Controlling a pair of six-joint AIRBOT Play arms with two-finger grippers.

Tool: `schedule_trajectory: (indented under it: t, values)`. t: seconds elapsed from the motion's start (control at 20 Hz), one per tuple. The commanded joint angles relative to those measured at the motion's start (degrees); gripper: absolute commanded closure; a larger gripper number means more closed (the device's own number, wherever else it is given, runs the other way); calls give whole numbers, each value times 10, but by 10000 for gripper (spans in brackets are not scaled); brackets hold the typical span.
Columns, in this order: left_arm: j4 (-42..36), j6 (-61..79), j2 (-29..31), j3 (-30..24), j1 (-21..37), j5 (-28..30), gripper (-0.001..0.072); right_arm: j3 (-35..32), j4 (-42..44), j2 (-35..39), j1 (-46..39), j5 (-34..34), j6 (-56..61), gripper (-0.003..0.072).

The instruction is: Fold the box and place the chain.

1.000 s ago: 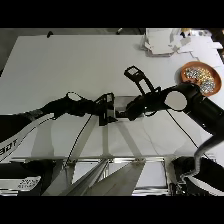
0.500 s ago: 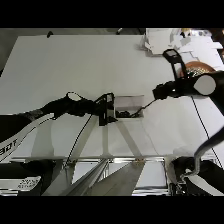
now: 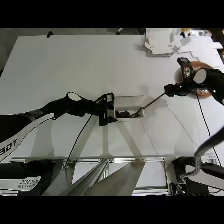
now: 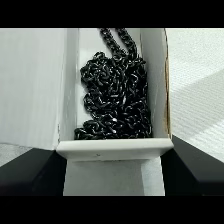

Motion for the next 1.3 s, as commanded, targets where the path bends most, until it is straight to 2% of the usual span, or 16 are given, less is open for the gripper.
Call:
schedule_trajectory:
  t: [0.0, 0.15, 0.35, 0.75, 0.95, 1.0, 1.15, 1.2, 1.25]
  values:
    - [0, 0, 0, 0, 0, 0, 559, 54, -11, -64, -7, 31, 6, 325]
    - [0, 0, 0, 0, 0, 0, 559, 112, -16, -115, -7, 75, 17, 325]
    - [0, 0, 0, 0, 0, 0, 558, 155, -29, -152, -7, 97, 35, 327]
    - [0, 0, 0, 0, 0, 0, 559, 165, -52, -185, -7, 100, 51, 354]
    - [0, 0, 0, 0, 0, 0, 558, 165, -54, -186, -8, 84, 51, 417]
    - [0, 0, 0, 0, 0, 0, 558, 165, -55, -186, -8, 81, 51, 454]
    - [0, 0, 0, 0, 0, 0, 558, 165, -56, -186, -8, 78, 51, 454]
    - [0, 0, 0, 0, 0, 0, 559, 165, -56, -186, -8, 78, 51, 508]
    - [0, 0, 0, 0, 0, 0, 559, 165, -56, -186, -8, 79, 50, 603]
